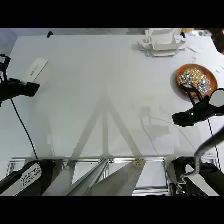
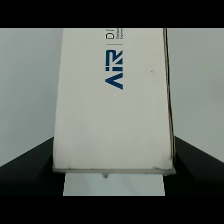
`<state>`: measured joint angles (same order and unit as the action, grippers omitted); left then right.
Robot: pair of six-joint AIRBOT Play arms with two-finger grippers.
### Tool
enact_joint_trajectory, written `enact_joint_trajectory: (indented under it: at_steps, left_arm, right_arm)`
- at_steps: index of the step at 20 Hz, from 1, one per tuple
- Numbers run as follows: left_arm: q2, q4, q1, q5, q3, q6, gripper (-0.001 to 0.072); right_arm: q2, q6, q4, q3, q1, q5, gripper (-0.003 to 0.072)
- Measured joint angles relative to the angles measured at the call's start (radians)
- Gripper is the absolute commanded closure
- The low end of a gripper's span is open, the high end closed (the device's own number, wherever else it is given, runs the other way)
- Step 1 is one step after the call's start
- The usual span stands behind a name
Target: Fold the box and place the chain.
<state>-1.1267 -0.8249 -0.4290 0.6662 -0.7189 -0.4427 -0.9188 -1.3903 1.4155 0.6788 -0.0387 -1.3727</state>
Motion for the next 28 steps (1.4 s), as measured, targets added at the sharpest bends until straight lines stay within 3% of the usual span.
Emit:
enact_joint_trajectory:
  at_steps: [1, 4, 7, 8, 16, 28]
  left_arm:
    - [-0.025, -0.028, -0.012, 0.003, 0.0, -0.019, 0.0588]
    - [-0.085, -0.09, -0.032, 0.026, 0.0, -0.057, 0.0233]
    - [-0.108, -0.115, -0.039, 0.039, 0.0, -0.074, 0.0049]
    - [-0.111, -0.119, -0.04, 0.043, 0.0, -0.077, 0.0017]
    - [-0.1, -0.137, -0.043, 0.075, 0.0, -0.128, 0.0016]
    - [0.186, -0.134, -0.043, 0.117, 0.0, -0.209, 0.0017]
  right_arm:
    - [0.0, 0.0, 0.0, 0.0, 0.0, 0.0, 0.0677]
    - [0.0, 0.0, 0.0, 0.0, 0.0, 0.0, 0.0677]
    - [0.0, 0.0, 0.0, 0.0, 0.0, 0.0, 0.0677]
    - [0.0, 0.0, 0.0, 0.0, 0.0, 0.0, 0.0677]
    - [0.0, 0.0, 0.0, 0.0, 0.0, 0.0, 0.0677]
    - [0.0, 0.0, 0.0, 0.0, 0.0, 0.0, 0.0677]
